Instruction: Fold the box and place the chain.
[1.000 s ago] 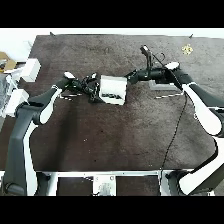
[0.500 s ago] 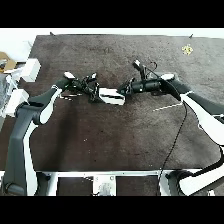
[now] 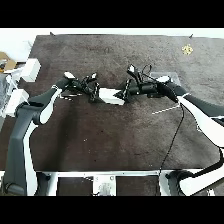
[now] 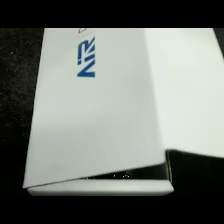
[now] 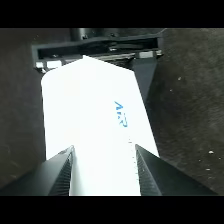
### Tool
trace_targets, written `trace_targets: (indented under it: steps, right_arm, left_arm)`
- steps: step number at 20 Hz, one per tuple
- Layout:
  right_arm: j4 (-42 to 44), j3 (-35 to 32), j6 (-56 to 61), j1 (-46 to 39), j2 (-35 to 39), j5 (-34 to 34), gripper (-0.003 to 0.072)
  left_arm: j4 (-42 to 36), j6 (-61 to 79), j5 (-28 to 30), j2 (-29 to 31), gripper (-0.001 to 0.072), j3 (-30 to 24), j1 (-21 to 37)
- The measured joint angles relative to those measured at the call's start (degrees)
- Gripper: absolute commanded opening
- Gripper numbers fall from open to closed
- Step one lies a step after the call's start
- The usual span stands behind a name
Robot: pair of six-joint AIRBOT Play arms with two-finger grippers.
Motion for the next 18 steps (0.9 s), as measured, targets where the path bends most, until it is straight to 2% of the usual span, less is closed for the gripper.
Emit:
trace_targets:
  steps: [4, 5, 6, 12, 18]
  right_arm:
    - [0.2, 0.0, -4.3, 0.1, -0.1, -1.6, 0.0435]
    - [0.3, 0.1, -4.9, 0.1, -0.1, -2.0, 0.0359]
    - [0.5, 0.1, -5.5, 0.1, -0.1, -2.4, 0.0337]
    - [1.4, -0.2, -6.2, 0.1, 2.0, -2.1, 0.0335]
    - [3.3, -5.6, -7.2, 0.1, 5.7, -2.0, 0.0338]
  left_arm:
    - [0.0, 0.0, 0.0, 0.0, 0.0407, 0.0, 0.0]
    - [0.0, 0.0, 0.0, 0.0, 0.0407, 0.0, 0.0]
    - [0.0, 0.0, 0.0, 0.0, 0.0408, 0.0, 0.0]
    - [0.0, 0.0, 0.0, 0.0, 0.0407, 0.0, 0.0]
    - [0.0, 0.0, 0.0, 0.0, 0.0407, 0.0, 0.0]
